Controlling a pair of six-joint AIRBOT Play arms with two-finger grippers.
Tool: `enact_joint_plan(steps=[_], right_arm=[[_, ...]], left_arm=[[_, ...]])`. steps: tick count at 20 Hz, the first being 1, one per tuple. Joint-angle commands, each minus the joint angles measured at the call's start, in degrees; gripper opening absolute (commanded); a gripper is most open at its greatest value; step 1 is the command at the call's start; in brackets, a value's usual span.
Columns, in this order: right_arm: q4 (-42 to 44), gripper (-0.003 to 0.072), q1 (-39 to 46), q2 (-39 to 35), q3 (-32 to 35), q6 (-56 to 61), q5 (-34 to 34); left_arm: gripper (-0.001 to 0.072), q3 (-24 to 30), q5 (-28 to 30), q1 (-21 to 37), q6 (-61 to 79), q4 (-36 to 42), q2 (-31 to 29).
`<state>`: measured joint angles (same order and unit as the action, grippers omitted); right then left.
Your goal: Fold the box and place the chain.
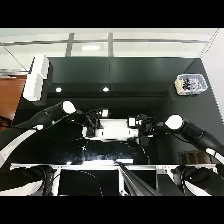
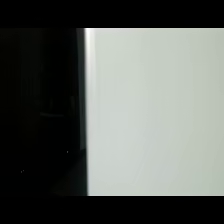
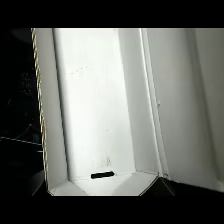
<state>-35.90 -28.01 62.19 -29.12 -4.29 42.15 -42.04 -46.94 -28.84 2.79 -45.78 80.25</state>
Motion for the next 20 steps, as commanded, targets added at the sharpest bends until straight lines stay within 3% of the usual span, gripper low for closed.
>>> enact_joint_plan(steps=[1,6,20], right_arm=[[3.23,0.0703,2.25,0.9,-0.02,-3.87,-0.07],[10.54,0.0702,5.09,2.58,-0.02,-9.22,3.39],[6.32,0.0703,5.09,5.75,0.11,-9.66,3.85]], left_arm=[[0.0029,0.0,0.24,-0.04,-0.02,0.17,0.04],[0.0029,0.0,0.37,-0.04,0.0,0.17,0.04],[0.0029,0.0,0.37,-0.04,0.0,0.17,0.04]])
